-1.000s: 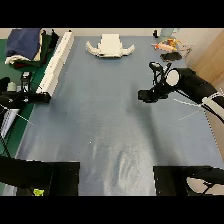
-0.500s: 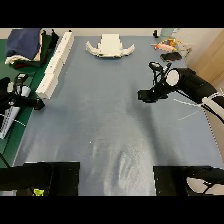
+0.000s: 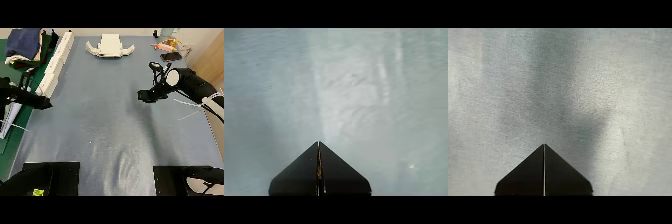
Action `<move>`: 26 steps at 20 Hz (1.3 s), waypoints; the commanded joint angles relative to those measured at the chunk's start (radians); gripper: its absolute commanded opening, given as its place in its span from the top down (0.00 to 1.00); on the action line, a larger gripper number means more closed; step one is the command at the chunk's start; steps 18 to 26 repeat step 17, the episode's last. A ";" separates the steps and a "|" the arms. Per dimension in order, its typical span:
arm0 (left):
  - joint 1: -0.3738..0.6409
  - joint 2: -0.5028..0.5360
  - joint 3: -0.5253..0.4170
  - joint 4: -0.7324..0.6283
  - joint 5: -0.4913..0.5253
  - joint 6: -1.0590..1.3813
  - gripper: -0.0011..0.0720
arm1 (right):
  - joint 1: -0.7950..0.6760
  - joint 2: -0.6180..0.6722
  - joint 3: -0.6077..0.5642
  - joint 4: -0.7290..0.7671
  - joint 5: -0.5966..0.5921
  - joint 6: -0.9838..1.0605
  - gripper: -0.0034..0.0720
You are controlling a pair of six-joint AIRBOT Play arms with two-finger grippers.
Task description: Fold the box.
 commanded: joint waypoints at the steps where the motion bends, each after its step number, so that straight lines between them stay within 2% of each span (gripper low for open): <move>1: -0.203 0.025 0.007 -0.017 0.048 -0.199 0.97 | 0.000 0.000 0.001 0.000 0.000 0.000 0.95; 5: -0.378 0.003 0.007 -0.018 0.147 -0.320 0.96 | 0.000 0.000 0.001 0.000 0.000 0.000 0.95; 10: -0.468 -0.064 0.010 -0.085 0.198 -0.338 0.96 | 0.000 0.000 0.001 0.000 0.000 0.000 0.95; 26: -0.480 -0.082 0.010 -0.085 0.214 -0.338 0.96 | 0.000 0.000 0.001 0.000 0.000 0.000 0.95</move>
